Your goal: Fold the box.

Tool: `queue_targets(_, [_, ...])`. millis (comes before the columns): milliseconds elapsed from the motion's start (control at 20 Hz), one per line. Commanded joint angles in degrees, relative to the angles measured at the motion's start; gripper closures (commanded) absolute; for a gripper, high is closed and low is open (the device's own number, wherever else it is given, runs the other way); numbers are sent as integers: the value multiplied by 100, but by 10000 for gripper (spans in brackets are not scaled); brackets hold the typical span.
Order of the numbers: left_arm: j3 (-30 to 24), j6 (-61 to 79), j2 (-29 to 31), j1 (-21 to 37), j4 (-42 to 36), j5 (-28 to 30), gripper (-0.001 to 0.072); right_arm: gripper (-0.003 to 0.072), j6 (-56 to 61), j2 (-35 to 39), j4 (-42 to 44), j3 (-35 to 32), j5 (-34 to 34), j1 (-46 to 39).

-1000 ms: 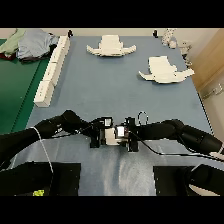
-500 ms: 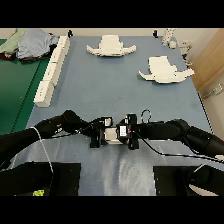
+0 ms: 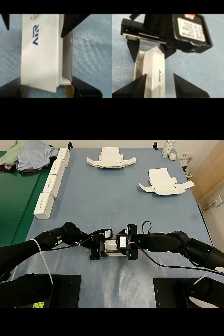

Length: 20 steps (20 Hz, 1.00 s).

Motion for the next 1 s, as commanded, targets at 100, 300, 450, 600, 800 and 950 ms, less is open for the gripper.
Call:
queue_targets(100, [0,7,2,0,4,2,202,158,0,-120,-15,4,46,-2])
queue_targets(300, [0,9,2,0,4,2,202,158,0,-157,101,-7,-136,0])
queue_targets(450, [0,9,2,0,4,2,202,159,0,-155,175,-7,-304,66])
queue_targets(600, [0,9,2,0,4,2,202,158,0,-153,249,-4,-326,164])
queue_targets(800, [0,9,2,0,4,2,202,158,0,-151,302,-4,-396,162])
queue_targets(950, [0,7,2,0,4,2,202,158,0,-138,308,-4,-431,162])
